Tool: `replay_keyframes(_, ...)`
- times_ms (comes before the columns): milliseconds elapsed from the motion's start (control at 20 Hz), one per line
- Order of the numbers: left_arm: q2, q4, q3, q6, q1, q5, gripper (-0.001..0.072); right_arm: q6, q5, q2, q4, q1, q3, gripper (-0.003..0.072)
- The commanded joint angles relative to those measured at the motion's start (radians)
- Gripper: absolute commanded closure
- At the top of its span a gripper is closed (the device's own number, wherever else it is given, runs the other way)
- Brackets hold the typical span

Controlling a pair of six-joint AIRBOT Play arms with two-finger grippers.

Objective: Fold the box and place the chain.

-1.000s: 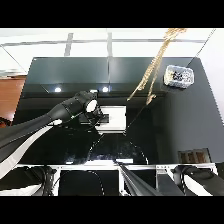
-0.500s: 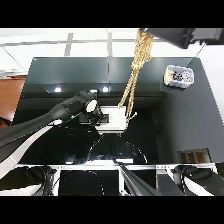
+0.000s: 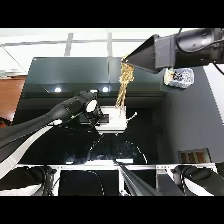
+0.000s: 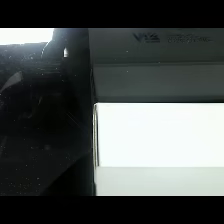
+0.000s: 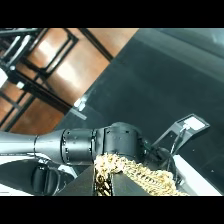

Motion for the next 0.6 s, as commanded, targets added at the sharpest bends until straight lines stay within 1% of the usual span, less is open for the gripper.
replay_keyframes(0, 0.0, 0.0, 0.001, 0.0, 0.0, 0.0, 0.0683, -0.001, -0.018, 0.0, 0.016, 0.012, -0.023, 0.0675)
replay_keyframes(350, 0.0, 0.0, 0.001, 0.0, 0.0, 0.0, 0.0683, -0.009, -0.013, 0.001, 0.067, 0.012, -0.022, 0.0675)
replay_keyframes(450, 0.0, 0.0, 0.001, 0.0, 0.0, 0.0, 0.0683, -0.008, 0.013, 0.0, 0.028, 0.021, -0.028, 0.0675)
replay_keyframes(550, 0.0, 0.0, 0.001, 0.0, 0.0, -0.001, 0.0683, 0.001, 0.016, 0.0, -0.027, 0.04, -0.068, 0.0675)
